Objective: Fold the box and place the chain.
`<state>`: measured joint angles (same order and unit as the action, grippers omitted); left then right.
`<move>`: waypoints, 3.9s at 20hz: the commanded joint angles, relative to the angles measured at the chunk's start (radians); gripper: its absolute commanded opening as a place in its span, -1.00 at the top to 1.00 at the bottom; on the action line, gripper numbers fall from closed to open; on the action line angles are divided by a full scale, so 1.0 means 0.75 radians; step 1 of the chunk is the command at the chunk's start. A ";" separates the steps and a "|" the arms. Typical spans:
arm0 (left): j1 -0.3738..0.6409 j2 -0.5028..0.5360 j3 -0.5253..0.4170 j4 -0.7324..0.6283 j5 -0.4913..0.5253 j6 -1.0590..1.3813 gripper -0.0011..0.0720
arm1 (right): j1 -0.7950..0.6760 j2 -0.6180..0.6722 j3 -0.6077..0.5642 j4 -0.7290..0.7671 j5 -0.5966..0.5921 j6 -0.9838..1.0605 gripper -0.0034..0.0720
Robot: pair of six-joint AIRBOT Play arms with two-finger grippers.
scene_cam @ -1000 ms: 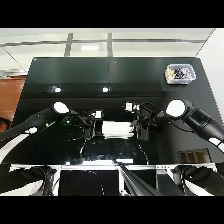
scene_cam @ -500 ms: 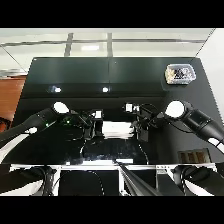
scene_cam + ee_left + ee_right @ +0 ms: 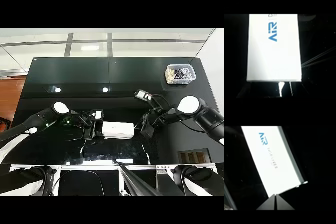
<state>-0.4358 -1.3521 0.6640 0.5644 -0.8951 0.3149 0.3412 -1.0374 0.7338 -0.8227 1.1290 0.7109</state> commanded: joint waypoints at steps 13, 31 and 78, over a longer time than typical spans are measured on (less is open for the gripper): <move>-0.001 -0.001 0.001 -0.001 0.003 -0.001 -0.01 | 0.107 -0.218 -0.199 0.426 -0.305 0.388 0.89; 0.035 0.227 0.004 0.175 -0.062 -0.208 -0.99 | -0.591 0.289 0.049 0.002 0.386 0.376 0.87; -0.434 -0.113 0.369 0.472 0.124 -1.026 -0.98 | -0.636 0.294 0.049 0.012 0.314 0.409 0.87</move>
<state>-0.7322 -1.4258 0.9379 0.8612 -0.8562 -0.3794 -0.1356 -0.8177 0.7696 -0.8135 1.3647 1.0084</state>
